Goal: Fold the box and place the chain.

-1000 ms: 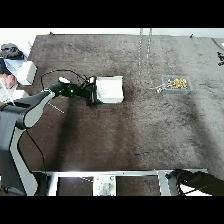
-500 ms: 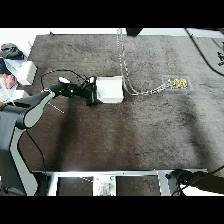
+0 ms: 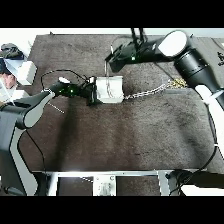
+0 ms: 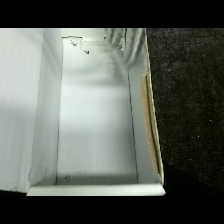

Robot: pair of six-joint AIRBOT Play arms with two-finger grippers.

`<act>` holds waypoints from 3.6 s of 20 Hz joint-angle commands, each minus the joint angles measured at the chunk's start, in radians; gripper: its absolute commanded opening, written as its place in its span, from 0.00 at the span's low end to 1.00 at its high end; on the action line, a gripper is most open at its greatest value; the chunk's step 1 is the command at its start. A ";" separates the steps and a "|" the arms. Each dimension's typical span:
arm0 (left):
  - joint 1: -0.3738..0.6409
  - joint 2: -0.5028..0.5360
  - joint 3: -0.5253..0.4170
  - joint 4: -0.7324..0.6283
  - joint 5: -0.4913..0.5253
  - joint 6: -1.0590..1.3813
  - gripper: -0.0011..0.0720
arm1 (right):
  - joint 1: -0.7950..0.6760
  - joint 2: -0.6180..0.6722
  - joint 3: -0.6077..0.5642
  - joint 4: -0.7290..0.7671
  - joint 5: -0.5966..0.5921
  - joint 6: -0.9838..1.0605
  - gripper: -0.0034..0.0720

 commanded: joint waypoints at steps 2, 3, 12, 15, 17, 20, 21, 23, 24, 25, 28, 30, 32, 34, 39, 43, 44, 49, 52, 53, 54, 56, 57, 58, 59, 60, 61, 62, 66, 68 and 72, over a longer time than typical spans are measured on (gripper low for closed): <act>0.000 0.000 0.000 0.000 0.000 0.000 0.34 | -0.038 -0.029 -0.072 -0.105 -0.006 0.000 0.49; 0.000 0.000 0.000 0.000 0.000 0.000 0.34 | -0.071 -0.028 -0.072 -0.121 0.034 0.000 0.43; 0.000 0.000 0.000 0.000 0.000 0.000 0.34 | -0.422 -0.103 -0.120 -0.331 0.220 -0.026 0.55; 0.000 0.000 0.000 0.000 0.000 0.000 0.34 | -0.419 -0.180 -0.119 -0.380 0.235 -0.106 0.55; 0.000 0.000 0.000 0.000 0.000 0.000 0.34 | -0.419 -0.217 -0.118 -0.393 0.239 -0.159 0.55; 0.000 0.000 0.000 0.000 0.000 0.000 0.34 | -0.415 -0.259 -0.118 -0.403 0.220 -0.211 0.55; 0.000 0.000 0.000 0.000 0.000 0.000 0.34 | -0.406 -0.271 -0.118 -0.404 0.212 -0.237 0.55; 0.000 0.000 0.000 0.000 0.000 0.000 0.34 | -0.384 -0.295 -0.108 -0.405 0.206 -0.266 0.55; 0.000 0.000 0.000 0.000 0.000 0.000 0.34 | -0.374 -0.312 -0.094 -0.407 0.201 -0.266 0.55; 0.000 0.000 0.000 0.000 0.000 0.000 0.34 | -0.367 -0.327 -0.078 -0.410 0.198 -0.266 0.55; 0.000 0.000 0.000 0.000 0.000 0.000 0.34 | -0.354 -0.358 -0.050 -0.446 0.192 -0.266 0.55; 0.000 0.000 0.000 0.000 0.000 0.000 0.34 | -0.355 -0.358 -0.050 -0.451 0.158 -0.266 0.55; 0.000 0.000 0.000 0.000 0.000 0.000 0.34 | -0.355 -0.365 -0.049 -0.452 0.150 -0.266 0.55; 0.000 0.000 0.000 0.000 0.000 0.000 0.34 | -0.355 -0.386 -0.046 -0.452 0.138 -0.266 0.55; 0.000 0.000 0.000 0.000 0.000 0.000 0.34 | -0.355 -0.414 -0.046 -0.456 0.132 -0.266 0.31; 0.000 0.000 0.000 0.000 0.000 0.000 0.34 | -0.354 -0.394 -0.045 -0.449 0.154 -0.311 0.02; 0.000 0.000 0.000 0.000 0.000 0.000 0.34 | -0.354 -0.378 -0.045 -0.438 0.154 -0.311 0.01; 0.000 0.000 0.000 0.000 0.000 0.000 0.34 | -0.354 -0.194 -0.045 -0.250 0.202 -0.345 0.01; 0.000 0.000 0.000 0.000 0.000 0.000 0.34 | -0.326 -0.056 -0.045 -0.159 0.200 -0.352 0.01; 0.000 0.000 0.000 0.000 0.000 0.000 0.34 | -0.304 -0.018 -0.045 -0.159 0.192 -0.351 0.01; 0.000 0.000 0.000 0.000 0.000 0.000 0.34 | -0.274 0.018 -0.045 -0.158 0.180 -0.352 0.01; 0.000 0.000 0.000 0.000 0.000 0.000 0.34 | -0.204 0.081 -0.045 -0.158 0.138 -0.351 0.01; 0.000 0.000 0.000 0.000 0.000 0.000 0.34 | -0.170 0.104 -0.045 -0.158 0.100 -0.343 0.01; 0.000 0.000 0.000 0.000 0.000 0.000 0.34 | -0.133 0.123 -0.045 -0.158 0.056 -0.332 0.01; 0.000 0.000 0.000 0.000 0.000 0.000 0.34 | -0.102 0.134 -0.045 -0.159 0.016 -0.332 0.01; 0.000 0.000 0.000 0.000 0.000 0.000 0.34 | -0.071 0.138 -0.042 -0.159 -0.016 -0.325 0.01; 0.000 0.000 0.000 0.000 0.000 0.000 0.34 | -0.046 0.138 -0.040 -0.158 -0.039 -0.309 0.01; 0.000 0.000 0.000 0.000 0.000 0.000 0.34 | -0.018 0.136 -0.040 -0.159 -0.058 -0.302 0.01; 0.000 0.000 0.000 0.000 0.000 0.000 0.34 | 0.032 0.092 -0.040 -0.160 -0.086 -0.290 0.01; 0.000 0.000 0.000 0.000 0.000 0.000 0.34 | 0.027 0.058 -0.040 -0.194 -0.085 -0.242 0.01; 0.000 0.000 0.000 0.000 0.000 0.000 0.34 | 0.026 -0.009 -0.042 -0.219 -0.074 -0.208 0.01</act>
